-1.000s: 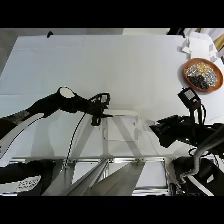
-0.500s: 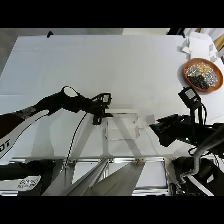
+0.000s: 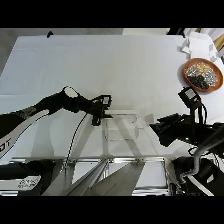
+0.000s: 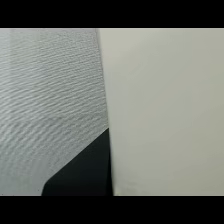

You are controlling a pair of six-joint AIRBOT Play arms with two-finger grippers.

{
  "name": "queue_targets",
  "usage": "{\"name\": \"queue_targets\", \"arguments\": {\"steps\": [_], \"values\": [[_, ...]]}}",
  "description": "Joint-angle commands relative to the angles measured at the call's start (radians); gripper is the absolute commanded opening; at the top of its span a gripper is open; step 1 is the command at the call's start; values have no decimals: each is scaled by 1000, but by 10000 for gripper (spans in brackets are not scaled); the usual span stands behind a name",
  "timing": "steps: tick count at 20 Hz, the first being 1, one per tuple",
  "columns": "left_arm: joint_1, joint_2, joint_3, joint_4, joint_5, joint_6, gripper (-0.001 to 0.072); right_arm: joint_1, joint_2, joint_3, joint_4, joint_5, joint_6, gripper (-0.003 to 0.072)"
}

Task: Fold the box and place the chain.

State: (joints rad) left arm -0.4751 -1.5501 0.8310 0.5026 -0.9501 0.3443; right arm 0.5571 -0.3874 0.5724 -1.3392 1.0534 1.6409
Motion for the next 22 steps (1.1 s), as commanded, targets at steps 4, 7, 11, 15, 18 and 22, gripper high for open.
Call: {"name": "queue_targets", "arguments": {"steps": [4, 7, 11, 15, 18, 22], "values": [[0, -1, 1, 6, 5, 83, 8, 1, 1, 0, -1, 0, 0, 408], [0, -1, 0, 7, -3, 80, 9, 1, 1, 0, 0, 0, 0, 408], [0, 0, 1, 7, -5, 77, 13, 1, 1, 0, 0, 1, 0, 408], [0, 0, 0, 7, -5, 77, 13, 1, 1, 0, 0, 1, -8, 408], [0, 0, 0, 7, -4, 77, 13, 1, 1, 0, -2, -5, -44, 391], [0, 0, 0, 7, -4, 78, 13, 1, 1, 0, 8, -25, -209, 86]]}}
